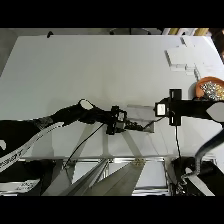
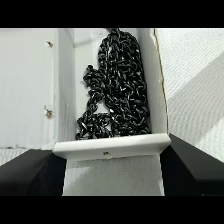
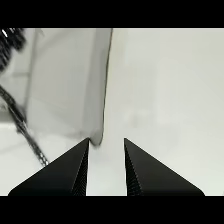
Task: Fold the box and place the chain.
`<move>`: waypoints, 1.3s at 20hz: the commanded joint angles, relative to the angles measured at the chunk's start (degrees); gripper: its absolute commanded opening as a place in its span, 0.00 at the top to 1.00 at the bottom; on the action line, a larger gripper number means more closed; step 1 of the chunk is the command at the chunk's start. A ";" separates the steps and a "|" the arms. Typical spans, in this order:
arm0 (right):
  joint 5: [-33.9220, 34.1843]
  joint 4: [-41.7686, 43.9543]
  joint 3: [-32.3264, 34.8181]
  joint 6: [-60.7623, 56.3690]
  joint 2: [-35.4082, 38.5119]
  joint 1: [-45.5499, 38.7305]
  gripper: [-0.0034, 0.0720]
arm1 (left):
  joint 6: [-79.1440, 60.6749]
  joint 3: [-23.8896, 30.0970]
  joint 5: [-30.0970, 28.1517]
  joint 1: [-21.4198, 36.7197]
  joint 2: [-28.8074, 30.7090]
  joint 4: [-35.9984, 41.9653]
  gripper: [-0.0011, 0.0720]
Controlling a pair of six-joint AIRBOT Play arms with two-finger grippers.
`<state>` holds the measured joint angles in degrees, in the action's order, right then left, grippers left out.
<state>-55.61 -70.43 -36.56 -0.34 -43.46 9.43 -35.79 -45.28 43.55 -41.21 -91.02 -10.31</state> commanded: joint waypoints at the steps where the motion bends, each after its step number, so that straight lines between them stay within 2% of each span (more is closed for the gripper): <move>1: 1.22 -3.08 -0.87 -0.55 -5.22 -7.48 0.64 | -0.02 -0.02 0.02 0.04 0.02 0.00 0.89; 5: 2.97 -4.70 -0.87 -0.50 -13.29 -10.16 0.64 | -0.02 -0.02 0.00 0.04 0.02 0.00 0.89; 10: 2.43 -14.62 -0.87 -0.52 -22.86 -10.16 0.64 | -0.02 -0.02 0.00 0.04 0.02 0.00 0.89; 20: 1.57 -15.93 -0.85 -0.48 -28.15 -10.14 0.66 | -0.02 -0.02 0.00 0.04 0.02 0.00 0.89; 21: 1.60 -15.91 -0.85 -0.48 -28.44 -10.14 0.69 | -0.02 -0.02 0.00 0.04 0.02 0.00 0.89; 24: 0.39 -15.89 -0.85 -0.52 -28.55 -10.14 0.93 | -0.02 -0.02 0.00 0.04 0.02 0.00 0.89; 26: -2.49 -16.00 -0.87 -0.52 -27.67 -10.14 0.93 | -0.02 -0.02 0.00 0.04 0.02 0.00 0.89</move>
<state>-55.33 -86.19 -37.50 -0.84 -71.48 -0.71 -35.79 -45.28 43.55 -41.21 -91.02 -10.31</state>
